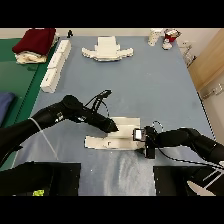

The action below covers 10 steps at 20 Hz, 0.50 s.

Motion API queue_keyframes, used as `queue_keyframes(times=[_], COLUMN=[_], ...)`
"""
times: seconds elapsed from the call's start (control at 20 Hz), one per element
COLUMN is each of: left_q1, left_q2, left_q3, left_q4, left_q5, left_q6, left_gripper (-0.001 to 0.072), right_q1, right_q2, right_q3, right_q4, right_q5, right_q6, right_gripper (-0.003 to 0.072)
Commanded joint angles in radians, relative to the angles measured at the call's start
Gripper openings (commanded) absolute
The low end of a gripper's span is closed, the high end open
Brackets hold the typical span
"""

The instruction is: Fold the box.

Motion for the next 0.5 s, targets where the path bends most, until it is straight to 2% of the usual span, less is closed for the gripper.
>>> queue_keyframes(times=[0.0,0.15,0.45], left_q1=[0.002,0.002,0.002], left_q2=[-0.109,-0.156,-0.135], left_q3=[0.008,0.008,0.040], left_q4=[0.000,-0.001,0.002], left_q5=[0.011,0.012,-0.002], left_q6=[-0.022,-0.023,0.024], left_gripper=[0.0013,0.0013,0.0011], right_q1=[0.000,0.000,0.000], right_q2=[0.000,0.000,0.000], right_q3=[0.001,0.001,0.001], right_q4=[0.000,0.000,0.000], right_q5=[0.000,0.000,0.000], right_q6=[0.000,0.000,0.000], right_gripper=[0.0509,0.0509,0.0509])
